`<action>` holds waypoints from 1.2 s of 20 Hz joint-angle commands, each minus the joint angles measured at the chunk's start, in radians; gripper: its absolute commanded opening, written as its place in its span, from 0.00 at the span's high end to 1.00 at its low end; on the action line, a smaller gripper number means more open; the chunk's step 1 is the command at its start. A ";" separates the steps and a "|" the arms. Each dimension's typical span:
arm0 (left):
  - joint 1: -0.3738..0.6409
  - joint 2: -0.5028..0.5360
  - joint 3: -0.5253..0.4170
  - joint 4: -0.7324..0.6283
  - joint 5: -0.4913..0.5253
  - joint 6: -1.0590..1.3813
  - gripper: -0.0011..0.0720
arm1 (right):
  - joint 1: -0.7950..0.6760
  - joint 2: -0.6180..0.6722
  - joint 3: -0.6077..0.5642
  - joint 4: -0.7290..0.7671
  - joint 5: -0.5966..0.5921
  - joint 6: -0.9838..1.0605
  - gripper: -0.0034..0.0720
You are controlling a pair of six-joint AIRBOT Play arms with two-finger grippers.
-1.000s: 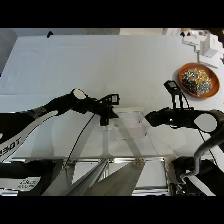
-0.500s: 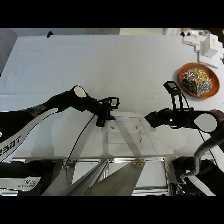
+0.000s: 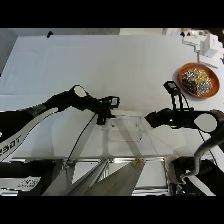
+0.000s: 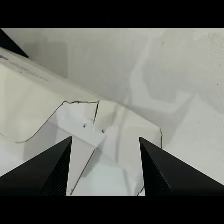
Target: Fold the box and place the chain.
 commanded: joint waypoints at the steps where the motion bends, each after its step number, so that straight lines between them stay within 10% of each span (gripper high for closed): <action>1: 0.000 -0.007 0.000 -0.024 0.013 0.001 0.98 | 0.001 0.001 0.001 0.000 0.001 0.000 0.33; 14: -0.001 -0.007 0.000 -0.024 0.010 0.000 0.97 | 0.001 0.000 0.001 -0.002 0.041 -0.010 0.34; 17: -0.001 -0.007 0.000 -0.024 0.010 0.000 0.97 | 0.001 0.000 0.001 -0.001 0.129 -0.153 0.94; 24: -0.001 -0.007 0.000 -0.024 0.009 0.000 0.97 | 0.065 0.000 -0.024 0.128 0.225 -0.637 0.93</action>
